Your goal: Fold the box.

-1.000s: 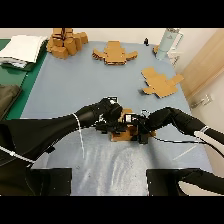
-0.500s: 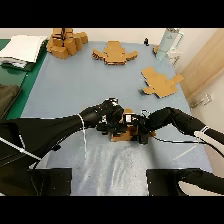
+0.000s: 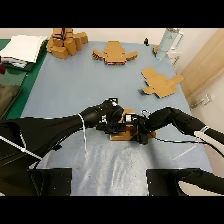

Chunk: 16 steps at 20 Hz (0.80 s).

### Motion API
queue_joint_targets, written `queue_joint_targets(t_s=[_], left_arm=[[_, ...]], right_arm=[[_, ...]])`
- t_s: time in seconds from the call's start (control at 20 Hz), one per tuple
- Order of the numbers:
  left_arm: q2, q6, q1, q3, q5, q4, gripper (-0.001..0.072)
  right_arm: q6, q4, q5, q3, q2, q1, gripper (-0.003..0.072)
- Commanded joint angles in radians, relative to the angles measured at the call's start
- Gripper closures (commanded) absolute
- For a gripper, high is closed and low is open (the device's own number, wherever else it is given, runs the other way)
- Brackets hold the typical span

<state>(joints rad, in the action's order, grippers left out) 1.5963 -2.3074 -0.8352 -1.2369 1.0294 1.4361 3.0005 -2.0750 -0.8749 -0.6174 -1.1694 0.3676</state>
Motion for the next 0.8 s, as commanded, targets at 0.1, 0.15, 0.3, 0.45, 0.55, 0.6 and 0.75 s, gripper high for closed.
queue_joint_targets(t_s=[0.1, 0.15, 0.3, 0.45, 0.55, 0.6, 0.75], left_arm=[[0.0, 0.003, 0.0, 0.0, -0.008, -0.019, 0.0348], [0.0, 0.003, 0.0, 0.0, -0.008, -0.022, 0.0338], [0.0, 0.003, 0.0, 0.0, -0.008, -0.023, 0.0337], [0.0, 0.003, 0.002, -0.003, 0.004, -0.029, 0.0336], [-0.001, 0.004, 0.012, -0.028, 0.063, -0.048, 0.0336], [-0.001, 0.011, 0.024, -0.047, 0.102, -0.069, 0.0335], [0.0, 0.072, 0.078, -0.104, 0.197, -0.141, 0.0335]], right_arm=[[0.0, 0.0, 0.002, -0.001, 0.0, 0.001, 0.0174], [0.0, 0.0, 0.002, -0.001, 0.0, 0.001, 0.0174], [0.0, 0.0, 0.002, -0.001, 0.0, 0.001, 0.0174], [0.0, 0.0, 0.002, 0.0, 0.0, 0.001, 0.0174], [0.0, 0.0, 0.002, -0.001, 0.0, 0.001, 0.0174], [0.0, 0.0, 0.002, -0.001, 0.0, 0.001, 0.0174], [0.0, 0.0, 0.002, -0.001, 0.0, 0.001, 0.0174]])
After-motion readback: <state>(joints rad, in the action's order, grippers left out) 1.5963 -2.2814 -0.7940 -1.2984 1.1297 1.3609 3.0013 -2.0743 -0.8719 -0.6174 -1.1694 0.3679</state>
